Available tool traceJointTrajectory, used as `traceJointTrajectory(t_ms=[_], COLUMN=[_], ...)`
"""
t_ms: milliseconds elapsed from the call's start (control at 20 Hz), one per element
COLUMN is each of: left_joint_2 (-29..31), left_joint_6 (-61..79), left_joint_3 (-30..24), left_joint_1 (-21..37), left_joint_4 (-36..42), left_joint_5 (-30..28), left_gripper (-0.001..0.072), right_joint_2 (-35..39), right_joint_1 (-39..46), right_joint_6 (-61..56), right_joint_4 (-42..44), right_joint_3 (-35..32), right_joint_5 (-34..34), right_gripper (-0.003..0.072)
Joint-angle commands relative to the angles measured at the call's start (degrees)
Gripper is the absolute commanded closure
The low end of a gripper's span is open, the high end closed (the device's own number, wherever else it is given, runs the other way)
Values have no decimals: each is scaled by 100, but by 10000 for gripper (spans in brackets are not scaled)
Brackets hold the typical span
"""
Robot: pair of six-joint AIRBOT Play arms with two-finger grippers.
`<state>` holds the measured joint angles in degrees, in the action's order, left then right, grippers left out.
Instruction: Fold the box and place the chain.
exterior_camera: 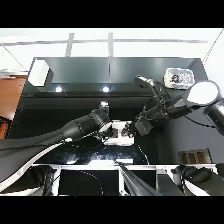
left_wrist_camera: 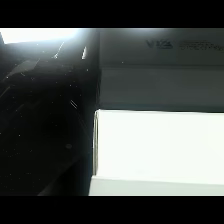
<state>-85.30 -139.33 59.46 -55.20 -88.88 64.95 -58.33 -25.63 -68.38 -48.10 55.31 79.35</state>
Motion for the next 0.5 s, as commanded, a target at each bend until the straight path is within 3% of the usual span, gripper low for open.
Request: traceJointTrajectory(t_ms=[0, 50, 100, 150, 200, 450], left_joint_2=[0, 0, 0, 0, 0, -13], left_joint_6=[0, -2, 0, 0, 0, 0], left_joint_3=[4, 4, 4, 4, 4, 2], left_joint_1=[2, 2, 2, 2, 2, 4], left_joint_4=[0, 0, 0, 2, 2, -31], left_joint_5=[-76, -79, -79, -79, -79, -116], left_gripper=[682, 682, 682, 682, 682, 682], right_joint_2=[-162, -162, -162, -162, -162, -28], right_joint_1=[-57, -59, -59, -55, -55, 778], right_joint_6=[-83, -85, -92, -116, -116, -101], right_joint_4=[-214, -208, -212, -243, -326, -778], right_joint_3=[-61, -79, -87, -85, -85, -81], right_joint_5=[-17, -31, -39, -37, -39, 581], right_gripper=[652, 651, 521, 161, 76, 76])
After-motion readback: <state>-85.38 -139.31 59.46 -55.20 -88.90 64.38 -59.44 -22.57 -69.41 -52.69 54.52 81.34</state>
